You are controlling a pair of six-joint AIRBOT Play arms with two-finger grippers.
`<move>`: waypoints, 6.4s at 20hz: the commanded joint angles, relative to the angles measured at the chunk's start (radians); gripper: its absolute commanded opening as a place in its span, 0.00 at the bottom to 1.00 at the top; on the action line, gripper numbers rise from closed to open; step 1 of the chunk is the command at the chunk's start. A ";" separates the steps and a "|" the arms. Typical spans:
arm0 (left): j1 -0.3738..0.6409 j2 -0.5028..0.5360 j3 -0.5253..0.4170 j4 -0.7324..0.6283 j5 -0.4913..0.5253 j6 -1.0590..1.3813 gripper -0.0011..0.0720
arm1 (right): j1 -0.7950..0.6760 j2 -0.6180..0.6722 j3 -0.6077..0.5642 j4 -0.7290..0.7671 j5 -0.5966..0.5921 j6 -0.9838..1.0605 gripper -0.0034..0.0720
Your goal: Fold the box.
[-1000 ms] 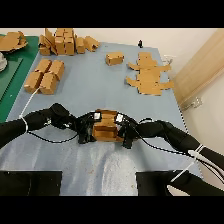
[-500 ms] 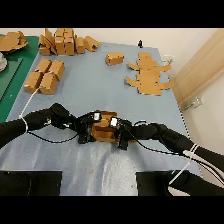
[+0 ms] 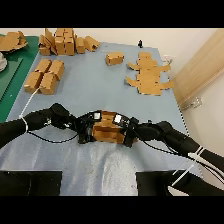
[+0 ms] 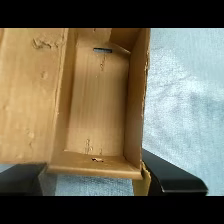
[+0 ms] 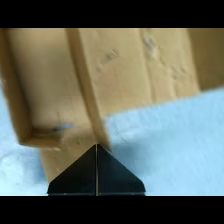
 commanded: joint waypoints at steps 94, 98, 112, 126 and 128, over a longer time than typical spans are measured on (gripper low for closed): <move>0.017 -0.032 0.040 0.027 -0.014 0.016 0.84 | 0.050 -0.058 0.030 0.235 0.046 -0.238 0.13; 0.017 -0.032 0.040 0.027 -0.014 0.015 0.84 | 0.050 -0.058 0.030 0.235 0.042 -0.238 0.11; 0.017 -0.032 0.040 0.019 -0.005 0.015 0.84 | 0.051 -0.058 0.030 0.241 0.025 -0.238 0.13; 0.017 -0.032 0.040 0.019 -0.005 0.015 0.84 | 0.051 -0.058 0.030 0.242 0.029 -0.238 0.13; 0.017 -0.032 0.040 0.019 -0.005 0.015 0.76 | 0.051 -0.058 0.030 0.242 0.029 -0.238 0.13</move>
